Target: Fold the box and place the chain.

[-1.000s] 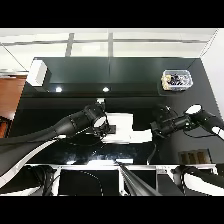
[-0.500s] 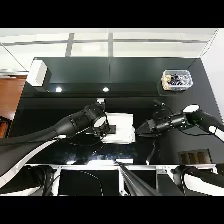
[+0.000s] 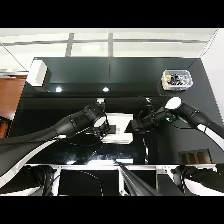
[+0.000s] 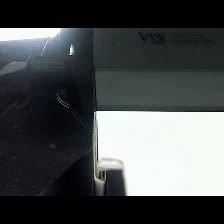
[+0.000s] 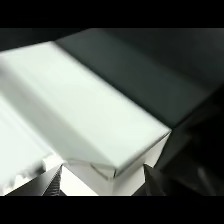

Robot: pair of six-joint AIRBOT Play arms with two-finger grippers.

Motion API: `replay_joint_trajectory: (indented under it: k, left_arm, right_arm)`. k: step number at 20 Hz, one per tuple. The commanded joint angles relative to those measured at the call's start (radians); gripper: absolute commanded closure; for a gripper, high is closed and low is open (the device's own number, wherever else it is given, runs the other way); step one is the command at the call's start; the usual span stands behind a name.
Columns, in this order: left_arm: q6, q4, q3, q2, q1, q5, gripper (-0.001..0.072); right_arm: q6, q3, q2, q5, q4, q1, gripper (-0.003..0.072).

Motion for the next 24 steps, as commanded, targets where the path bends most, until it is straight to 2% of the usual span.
replay_joint_trajectory:
  k: [1, 2, 6, 8, 13, 14, 15, 24]
  left_arm:
    - [0.0, 0.0, 0.0, -0.001, 0.001, -0.003, 0.0678]
    - [0.0, 0.0, 0.0, -0.001, 0.001, -0.003, 0.0678]
    - [0.0, 0.0, 0.0, -0.001, 0.001, -0.003, 0.0678]
    - [0.0, 0.0, 0.0, -0.001, 0.001, -0.003, 0.0678]
    - [0.0, 0.0, 0.0, -0.001, 0.001, -0.002, 0.0677]
    - [0.0, 0.0, 0.0, -0.001, 0.001, -0.002, 0.0677]
    - [0.0, 0.0, 0.0, -0.001, 0.001, -0.003, 0.0677]
    - [0.0, 0.0, 0.0, -0.001, 0.001, -0.006, 0.0677]
  right_arm:
    - [0.375, 0.058, 0.031, -0.121, -0.26, 0.123, 0.0129]
    - [0.449, 0.071, 0.032, -0.123, -0.344, 0.16, 0.0207]
    - [0.795, 0.133, 0.032, -0.096, -0.698, 0.332, 0.0208]
    - [0.913, 0.147, 0.032, -0.076, -0.799, 0.399, 0.0208]
    - [1.022, 0.146, 0.023, -0.079, -0.805, 0.473, 0.0208]
    - [1.028, 0.147, 0.018, -0.079, -0.804, 0.478, 0.0233]
    - [1.03, 0.147, 0.013, -0.08, -0.802, 0.483, 0.0357]
    - [1.039, 0.146, -0.026, -0.078, -0.787, 0.489, 0.0369]
